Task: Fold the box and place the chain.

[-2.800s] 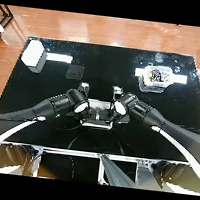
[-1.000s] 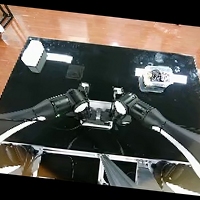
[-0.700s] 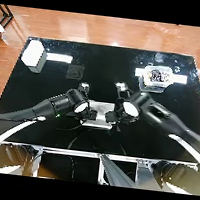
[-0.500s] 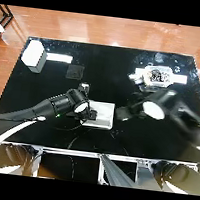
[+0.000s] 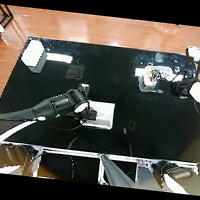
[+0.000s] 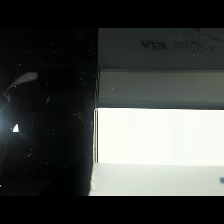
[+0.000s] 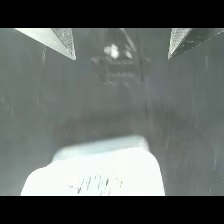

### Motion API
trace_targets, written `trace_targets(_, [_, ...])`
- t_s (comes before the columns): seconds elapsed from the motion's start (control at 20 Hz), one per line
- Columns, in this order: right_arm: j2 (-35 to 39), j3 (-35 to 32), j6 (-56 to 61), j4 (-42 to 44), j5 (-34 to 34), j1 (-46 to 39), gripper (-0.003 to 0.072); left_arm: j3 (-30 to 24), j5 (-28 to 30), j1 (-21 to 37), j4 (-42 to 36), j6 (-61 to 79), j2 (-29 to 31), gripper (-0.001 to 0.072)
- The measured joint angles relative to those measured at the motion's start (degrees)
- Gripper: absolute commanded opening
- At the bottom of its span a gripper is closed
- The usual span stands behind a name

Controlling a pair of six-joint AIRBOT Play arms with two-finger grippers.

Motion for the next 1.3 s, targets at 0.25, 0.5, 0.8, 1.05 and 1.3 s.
trace_targets(0.25, [-15.19, 9.18, -5.25, 5.55, -5.92, -7.63, 0.0542, 0.00, -0.02, 0.00, 0.00, 0.02, 0.00, 0.0021])
trace_targets(0.5, [-31.74, 21.99, -11.72, 8.85, -5.79, -10.67, 0.0542, 0.00, 0.11, 0.00, 0.00, 0.04, 0.00, 0.0021])
trace_targets(0.8, [-41.75, 28.96, -15.50, 9.42, -5.42, -11.37, 0.0541, 0.00, 0.35, 0.00, 0.00, 0.04, 0.00, 0.0021])
trace_targets(1.05, [-44.24, 30.10, -16.52, 8.20, -4.76, -11.52, 0.0412, 0.00, 0.44, 0.00, 0.00, 0.04, 0.00, 0.0021])
trace_targets(1.3, [-45.05, 30.32, -17.18, 7.91, -3.87, -11.52, 0.0411, 0.00, 0.44, 0.00, 0.02, 0.04, 0.00, 0.0021])
